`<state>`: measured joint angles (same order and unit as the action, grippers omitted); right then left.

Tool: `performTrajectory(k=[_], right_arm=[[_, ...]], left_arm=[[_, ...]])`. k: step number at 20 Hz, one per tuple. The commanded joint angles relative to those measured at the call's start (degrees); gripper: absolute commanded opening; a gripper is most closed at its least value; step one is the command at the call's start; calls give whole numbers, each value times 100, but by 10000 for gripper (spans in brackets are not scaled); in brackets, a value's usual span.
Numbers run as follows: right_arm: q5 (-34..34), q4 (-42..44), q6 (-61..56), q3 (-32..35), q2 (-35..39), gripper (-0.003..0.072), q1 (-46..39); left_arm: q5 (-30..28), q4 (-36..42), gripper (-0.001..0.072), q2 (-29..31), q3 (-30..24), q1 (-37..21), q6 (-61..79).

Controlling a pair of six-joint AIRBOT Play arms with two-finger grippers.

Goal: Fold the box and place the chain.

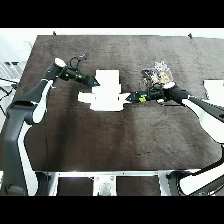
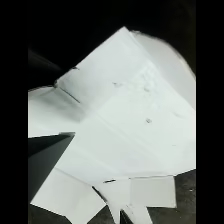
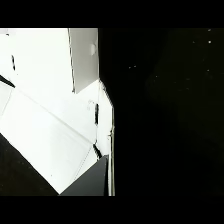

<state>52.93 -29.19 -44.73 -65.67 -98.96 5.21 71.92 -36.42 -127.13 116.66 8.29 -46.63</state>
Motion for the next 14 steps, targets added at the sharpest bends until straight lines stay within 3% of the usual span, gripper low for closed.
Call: performTrajectory(k=[1, 4, 5, 6, 7, 10, 11, 13, 14], right_arm=[[2, 2, 2, -4, 0, 10, -2], [2, 0, 2, -4, 0, 10, -2], [2, 0, 2, -4, 0, 10, -2], [2, 0, 2, -4, 0, 10, -2], [2, 0, 2, -4, 0, 10, -2], [4, -4, 4, -4, 0, 10, -2], [4, -2, 4, -4, 0, 11, -2], [7, 0, 4, -4, 0, 13, -17], [9, 7, 2, -4, 0, 116, -44]], left_arm=[[151, 7, 430, -63, 7, 35, 20], [155, 15, 403, -63, 7, 35, 59], [168, 15, 343, -66, 7, 35, 63], [236, 17, 341, -70, 7, 35, 66], [295, 9, 232, -74, 7, 35, 63], [323, 66, 113, -74, 7, 35, 190], [352, 105, 42, -74, 7, 35, 291], [516, 179, 21, -74, 7, 35, 651], [627, 177, 20, -74, 7, 35, 828]])
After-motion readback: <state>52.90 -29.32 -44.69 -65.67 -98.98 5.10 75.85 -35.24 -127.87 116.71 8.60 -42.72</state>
